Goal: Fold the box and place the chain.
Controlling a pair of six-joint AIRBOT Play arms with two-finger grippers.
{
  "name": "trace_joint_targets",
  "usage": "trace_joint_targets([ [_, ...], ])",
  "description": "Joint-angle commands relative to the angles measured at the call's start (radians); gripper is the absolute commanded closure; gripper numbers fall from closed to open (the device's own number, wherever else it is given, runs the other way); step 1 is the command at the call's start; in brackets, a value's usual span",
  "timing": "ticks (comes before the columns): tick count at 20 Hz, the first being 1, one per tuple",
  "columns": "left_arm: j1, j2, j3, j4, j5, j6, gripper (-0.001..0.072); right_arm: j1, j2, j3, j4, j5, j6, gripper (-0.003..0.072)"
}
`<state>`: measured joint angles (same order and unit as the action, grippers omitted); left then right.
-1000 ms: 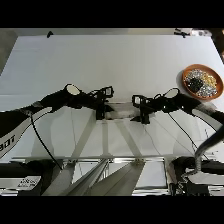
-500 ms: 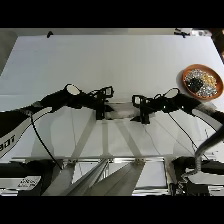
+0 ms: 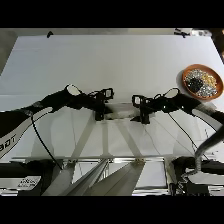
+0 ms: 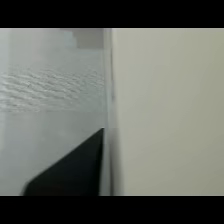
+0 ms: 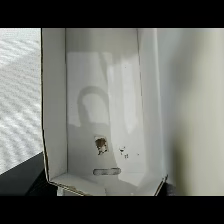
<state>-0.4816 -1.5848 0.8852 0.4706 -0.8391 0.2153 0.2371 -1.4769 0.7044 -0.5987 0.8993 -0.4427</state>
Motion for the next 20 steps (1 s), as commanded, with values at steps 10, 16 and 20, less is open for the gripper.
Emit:
trace_joint_targets([
  [10, 0.087, 0.170, 0.000, 0.227, -0.002, -0.167, 0.0131, 0.000, 0.000, 0.000, 0.000, 0.001, 0.000, 0.0181],
  [16, 0.195, 0.363, 0.000, 0.354, -0.164, -0.398, 0.0605, 0.000, 0.000, 0.000, 0.001, 0.001, 0.000, 0.0181],
  [20, 0.119, 0.383, 0.000, 0.328, -0.333, -0.401, 0.0704, 0.000, 0.000, 0.000, 0.001, 0.001, 0.000, 0.0181],
])
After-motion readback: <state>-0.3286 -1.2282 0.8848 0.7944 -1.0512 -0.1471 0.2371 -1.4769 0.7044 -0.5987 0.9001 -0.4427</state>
